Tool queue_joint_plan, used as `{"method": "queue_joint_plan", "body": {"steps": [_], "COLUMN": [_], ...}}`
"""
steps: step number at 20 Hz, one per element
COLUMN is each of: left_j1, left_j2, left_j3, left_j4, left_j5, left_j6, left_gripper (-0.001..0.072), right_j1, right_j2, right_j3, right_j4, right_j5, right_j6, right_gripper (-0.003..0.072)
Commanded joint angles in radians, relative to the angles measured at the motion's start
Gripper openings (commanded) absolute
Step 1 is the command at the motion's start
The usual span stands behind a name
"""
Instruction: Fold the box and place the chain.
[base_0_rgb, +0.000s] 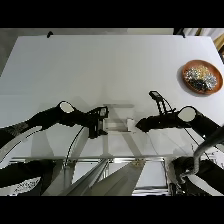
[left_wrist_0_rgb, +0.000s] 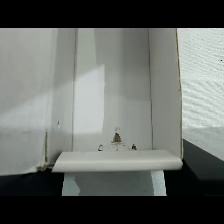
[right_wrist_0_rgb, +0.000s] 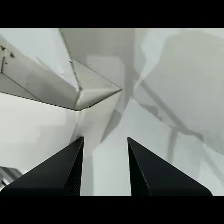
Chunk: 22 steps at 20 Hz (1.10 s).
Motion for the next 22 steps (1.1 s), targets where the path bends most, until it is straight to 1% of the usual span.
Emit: {"method": "queue_joint_plan", "body": {"steps": [1, 3, 7, 9, 12, 14, 15, 19, 22], "left_j1": [0.000, 0.000, 0.000, 0.000, 0.000, 0.000, 0.000, 0.000, 0.000], "left_j2": [0.000, 0.000, 0.000, 0.000, 0.000, 0.000, 0.000, 0.000, 0.000], "left_j3": [0.000, 0.000, 0.000, 0.000, 0.000, 0.000, 0.000, 0.000, 0.000], "left_j4": [0.000, 0.000, 0.000, 0.000, 0.000, 0.000, 0.000, 0.000, 0.000], "left_j5": [0.000, 0.000, 0.000, 0.000, 0.000, 0.000, 0.000, 0.000, 0.000], "left_j6": [0.000, 0.000, 0.000, 0.000, 0.000, 0.000, 0.000, 0.000, 0.000], "left_gripper": [0.0275, 0.0275, 0.0275, 0.0275, 0.0275, 0.0275, 0.0275, 0.0275, 0.0275], "right_j1": [0.023, 0.023, 0.023, 0.025, 0.063, 0.093, 0.105, 0.151, 0.185], "right_j2": [0.006, 0.006, 0.006, 0.006, 0.005, 0.002, 0.001, -0.010, -0.020], "right_j3": [0.040, 0.060, 0.063, 0.063, 0.063, 0.063, 0.063, 0.063, 0.066], "right_j4": [-0.024, -0.049, -0.060, -0.061, -0.065, -0.081, -0.089, -0.116, -0.217], "right_j5": [-0.005, 0.016, 0.065, 0.087, 0.080, 0.057, 0.044, -0.021, -0.063], "right_j6": [0.031, 0.040, 0.068, 0.087, 0.087, 0.103, 0.137, 0.241, 0.362], "right_gripper": [0.0309, 0.0309, 0.0309, 0.0342, 0.0359, 0.0568, 0.0600, 0.0600, 0.0600]}}
